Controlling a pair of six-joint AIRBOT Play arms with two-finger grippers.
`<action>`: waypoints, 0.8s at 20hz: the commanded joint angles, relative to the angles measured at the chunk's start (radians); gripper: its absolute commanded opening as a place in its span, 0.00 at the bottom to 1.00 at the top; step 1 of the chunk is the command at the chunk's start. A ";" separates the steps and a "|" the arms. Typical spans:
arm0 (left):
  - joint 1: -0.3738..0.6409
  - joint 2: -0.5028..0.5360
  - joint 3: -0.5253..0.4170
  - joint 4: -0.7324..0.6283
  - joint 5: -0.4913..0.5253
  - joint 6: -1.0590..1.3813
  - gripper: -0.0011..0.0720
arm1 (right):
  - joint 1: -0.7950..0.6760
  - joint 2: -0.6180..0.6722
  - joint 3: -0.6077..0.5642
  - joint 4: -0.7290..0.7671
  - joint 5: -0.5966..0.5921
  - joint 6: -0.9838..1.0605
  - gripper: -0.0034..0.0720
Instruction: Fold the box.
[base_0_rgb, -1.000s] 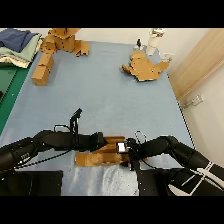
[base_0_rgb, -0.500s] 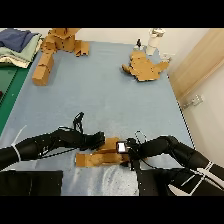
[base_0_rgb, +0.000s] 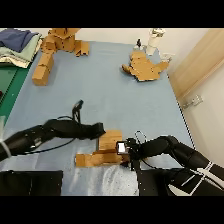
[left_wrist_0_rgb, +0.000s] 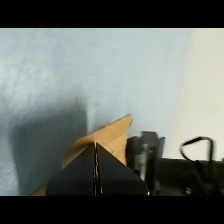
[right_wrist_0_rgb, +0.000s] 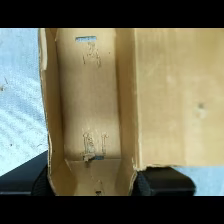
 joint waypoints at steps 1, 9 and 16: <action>0.190 0.166 0.008 0.010 0.172 0.093 0.03 | 0.000 0.000 0.000 0.000 0.000 0.000 0.76; 0.315 0.394 0.008 0.217 0.561 0.708 0.03 | 0.000 0.000 0.000 0.000 0.000 0.000 0.76; -0.026 0.367 -0.066 0.469 0.296 0.726 0.97 | 0.000 0.000 0.000 0.000 0.000 0.000 0.76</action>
